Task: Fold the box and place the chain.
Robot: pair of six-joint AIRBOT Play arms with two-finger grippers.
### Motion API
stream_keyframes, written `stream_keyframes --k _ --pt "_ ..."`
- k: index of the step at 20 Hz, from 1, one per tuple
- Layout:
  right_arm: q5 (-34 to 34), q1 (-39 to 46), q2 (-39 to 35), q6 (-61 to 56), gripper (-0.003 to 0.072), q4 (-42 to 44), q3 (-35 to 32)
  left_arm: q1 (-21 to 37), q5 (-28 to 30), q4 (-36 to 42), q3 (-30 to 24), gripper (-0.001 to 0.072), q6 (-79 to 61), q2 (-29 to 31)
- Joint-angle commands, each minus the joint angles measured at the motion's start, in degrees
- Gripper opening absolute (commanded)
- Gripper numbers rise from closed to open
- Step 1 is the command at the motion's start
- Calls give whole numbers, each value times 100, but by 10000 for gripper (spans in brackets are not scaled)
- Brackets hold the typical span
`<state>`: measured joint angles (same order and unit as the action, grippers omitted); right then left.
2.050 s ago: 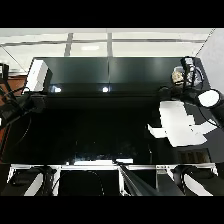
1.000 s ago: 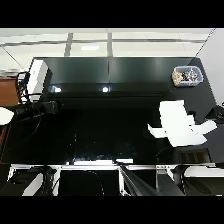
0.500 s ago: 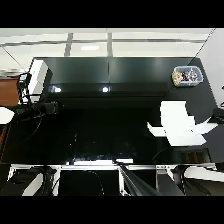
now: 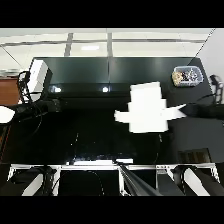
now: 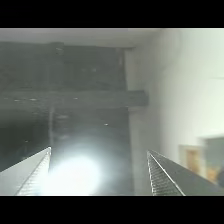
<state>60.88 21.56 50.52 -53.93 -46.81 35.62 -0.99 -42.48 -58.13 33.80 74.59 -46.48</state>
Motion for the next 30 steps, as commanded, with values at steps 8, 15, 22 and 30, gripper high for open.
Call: stream_keyframes --k 8,15,22,30 --pt "-2645 -2931 -745 -566 17 1499 -2017 -804 -1419 2566 1414 702 -1604 -2752" --pt "-2618 -2990 -745 -562 17 1515 -2017 -1340 -2459 3265 2870 692 -2531 -4756" --pt "-2592 -2990 -745 -562 17 1512 -2017 -1735 -4122 2424 4054 490 -3397 -5895" --pt "-2514 -2990 -745 -511 18 1506 -2017 -1832 -4256 2020 4181 124 -3886 -5982"
